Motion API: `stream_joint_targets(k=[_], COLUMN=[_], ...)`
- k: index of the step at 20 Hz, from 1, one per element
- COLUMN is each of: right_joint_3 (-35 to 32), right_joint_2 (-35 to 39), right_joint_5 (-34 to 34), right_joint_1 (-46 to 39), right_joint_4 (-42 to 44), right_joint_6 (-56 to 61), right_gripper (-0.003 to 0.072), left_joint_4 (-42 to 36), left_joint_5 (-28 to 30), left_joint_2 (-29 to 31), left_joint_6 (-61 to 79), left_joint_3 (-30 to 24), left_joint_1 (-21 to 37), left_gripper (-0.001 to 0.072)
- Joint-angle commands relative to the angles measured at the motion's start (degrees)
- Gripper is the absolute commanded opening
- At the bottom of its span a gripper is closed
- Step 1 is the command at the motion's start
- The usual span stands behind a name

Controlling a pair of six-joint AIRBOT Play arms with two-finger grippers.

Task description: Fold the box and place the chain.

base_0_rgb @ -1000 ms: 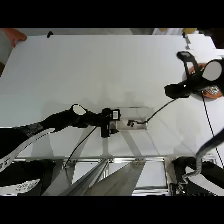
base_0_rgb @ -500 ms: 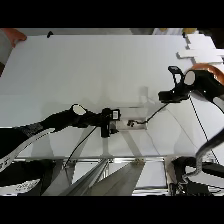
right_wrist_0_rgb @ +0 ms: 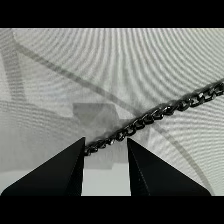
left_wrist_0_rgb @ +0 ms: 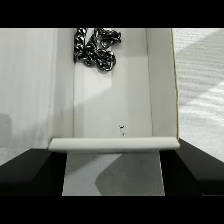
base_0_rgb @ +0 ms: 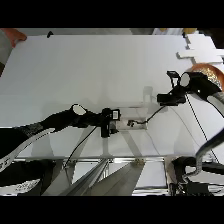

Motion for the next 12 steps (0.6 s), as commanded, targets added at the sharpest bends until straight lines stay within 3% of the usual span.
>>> stream_joint_targets(k=[1, 7, 9, 12], right_joint_3=[-0.1, -0.4, -0.9, -1.6], right_joint_2=[-0.3, -1.0, -1.2, -1.2], right_joint_5=[1.7, 0.9, 0.0, -0.8], right_joint_1=[0.1, 0.1, 0.1, 0.1], right_joint_4=[-0.2, -0.3, -0.3, -0.3], right_joint_6=[0.8, 1.4, 1.4, 1.4], right_gripper=[0.0270, 0.0176, 0.0077, 0.0023], left_joint_4=[0.0, 0.0, 0.0, 0.0], left_joint_5=[0.0, 0.0, 0.0, 0.0], left_joint_2=[0.0, 0.0, 0.0, 0.0], left_joint_6=[0.0, 0.0, 0.0, 0.0], left_joint_3=[0.0, 0.0, 0.0, 0.0], left_joint_1=[0.0, 0.0, 0.0, 0.0], left_gripper=[0.0333, 0.0333, 0.0333, 0.0333])
